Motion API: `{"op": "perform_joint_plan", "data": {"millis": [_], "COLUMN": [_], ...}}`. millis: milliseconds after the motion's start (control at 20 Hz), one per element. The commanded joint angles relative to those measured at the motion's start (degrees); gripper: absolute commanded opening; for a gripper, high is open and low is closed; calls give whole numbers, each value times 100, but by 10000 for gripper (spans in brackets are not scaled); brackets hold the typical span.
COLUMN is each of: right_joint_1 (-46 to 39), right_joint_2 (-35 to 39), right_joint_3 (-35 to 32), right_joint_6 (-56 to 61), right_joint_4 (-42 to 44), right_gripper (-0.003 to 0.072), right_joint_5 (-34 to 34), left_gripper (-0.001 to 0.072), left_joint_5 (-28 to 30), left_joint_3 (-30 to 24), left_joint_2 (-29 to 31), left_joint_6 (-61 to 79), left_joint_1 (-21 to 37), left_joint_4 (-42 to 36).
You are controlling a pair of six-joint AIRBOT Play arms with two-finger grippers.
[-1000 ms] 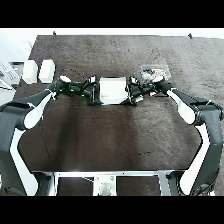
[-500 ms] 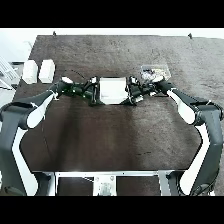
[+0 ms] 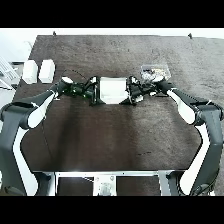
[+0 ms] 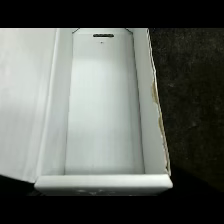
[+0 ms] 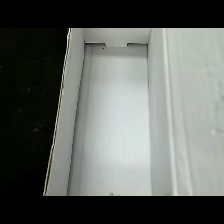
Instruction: Fold the box and place the chain.
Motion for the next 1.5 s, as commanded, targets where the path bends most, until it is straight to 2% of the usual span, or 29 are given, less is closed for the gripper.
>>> {"op": "perform_joint_plan", "data": {"millis": [0, 1250, 1300, 1350, 1400, 1450], "right_joint_1": [7, 15, 9, 4, -9, -24], "right_joint_2": [4, 7, 17, 50, 94, 142], "right_joint_3": [2, 2, 4, 4, 4, 2], "right_joint_6": [0, 127, 181, 348, 481, 588], "right_joint_4": [-4, 59, 52, 17, -92, -195], "right_gripper": [580, 580, 629, 647, 720, 720], "right_joint_5": [22, 107, 149, 149, 149, 151], "left_gripper": [527, 530, 530, 530, 530, 530], "left_joint_5": [20, 76, 74, 74, 74, 72], "left_joint_3": [7, -4, -4, -4, -4, -4], "left_joint_2": [-4, -4, -4, -4, -4, -4], "left_joint_6": [-173, -160, -160, -160, -160, -160], "left_joint_1": [2, 2, 2, 2, 2, 2], "left_joint_4": [90, 122, 120, 120, 120, 120]}}
